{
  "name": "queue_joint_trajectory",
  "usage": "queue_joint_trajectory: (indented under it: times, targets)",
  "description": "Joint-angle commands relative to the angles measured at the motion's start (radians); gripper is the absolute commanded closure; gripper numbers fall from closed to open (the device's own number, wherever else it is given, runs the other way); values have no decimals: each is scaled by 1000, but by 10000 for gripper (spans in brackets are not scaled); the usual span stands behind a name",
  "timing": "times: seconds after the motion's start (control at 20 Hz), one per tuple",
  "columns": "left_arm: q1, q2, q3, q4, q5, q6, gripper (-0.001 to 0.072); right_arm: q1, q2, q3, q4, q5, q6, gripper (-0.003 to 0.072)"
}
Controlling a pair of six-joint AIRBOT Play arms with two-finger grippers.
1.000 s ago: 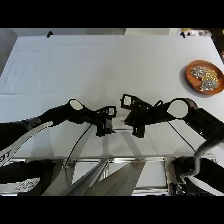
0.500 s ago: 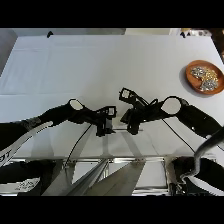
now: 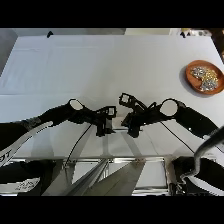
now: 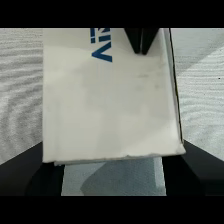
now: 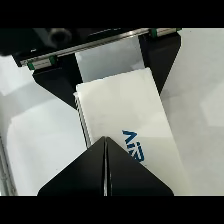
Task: Fold the box and place the chain.
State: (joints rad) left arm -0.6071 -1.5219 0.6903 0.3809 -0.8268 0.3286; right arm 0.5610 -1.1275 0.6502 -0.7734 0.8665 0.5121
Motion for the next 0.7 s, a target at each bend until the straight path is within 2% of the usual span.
queue_joint_trajectory:
  times: [0.0, 0.45, 0.65]
  targets:
    - [1, 1, 0, 0, 0, 0, 538, 1, -1, -23, -4, -5, -19, 673]
    - [1, 1, 0, 0, 0, 0, 538, 1, 0, -72, -11, -60, -19, 673]
    - [1, 1, 0, 0, 0, 0, 538, -4, 78, -71, -17, -50, -18, 673]
